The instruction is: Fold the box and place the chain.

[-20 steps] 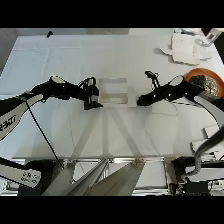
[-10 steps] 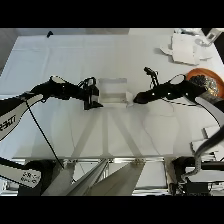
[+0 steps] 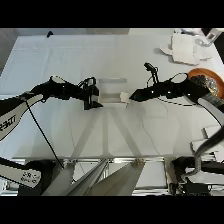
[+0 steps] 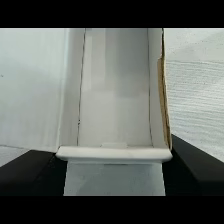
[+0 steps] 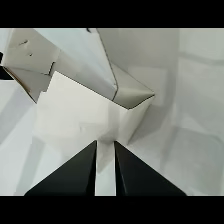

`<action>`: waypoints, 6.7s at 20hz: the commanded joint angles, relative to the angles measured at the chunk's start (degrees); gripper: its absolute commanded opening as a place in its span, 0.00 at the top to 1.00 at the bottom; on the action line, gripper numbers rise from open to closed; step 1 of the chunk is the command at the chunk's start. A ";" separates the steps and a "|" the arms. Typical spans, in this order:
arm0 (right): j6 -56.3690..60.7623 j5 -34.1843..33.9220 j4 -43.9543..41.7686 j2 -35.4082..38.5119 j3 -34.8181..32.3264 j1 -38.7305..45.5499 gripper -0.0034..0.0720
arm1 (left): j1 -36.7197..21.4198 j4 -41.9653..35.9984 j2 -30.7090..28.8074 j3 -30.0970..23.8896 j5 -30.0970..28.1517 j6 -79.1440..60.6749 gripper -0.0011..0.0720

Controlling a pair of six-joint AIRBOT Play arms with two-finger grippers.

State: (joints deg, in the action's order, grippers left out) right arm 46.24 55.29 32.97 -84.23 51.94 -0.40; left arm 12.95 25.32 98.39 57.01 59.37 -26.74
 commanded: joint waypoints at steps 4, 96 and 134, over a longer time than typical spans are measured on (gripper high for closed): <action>4.00 -5.38 2.56 0.48 0.04 -3.52 0.56 | 0.00 0.02 0.00 0.02 -0.02 -0.02 0.77; 83.10 12.63 77.48 10.93 20.04 -21.81 0.38 | 0.00 0.00 0.00 0.02 0.00 -0.02 0.77; 37.16 2.12 65.72 -13.73 20.04 35.82 0.94 | 0.00 0.00 0.00 0.02 0.00 -0.02 0.77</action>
State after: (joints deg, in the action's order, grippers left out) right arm 83.48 56.01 98.98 -97.34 72.07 35.40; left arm 12.95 25.32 98.41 57.01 59.37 -26.74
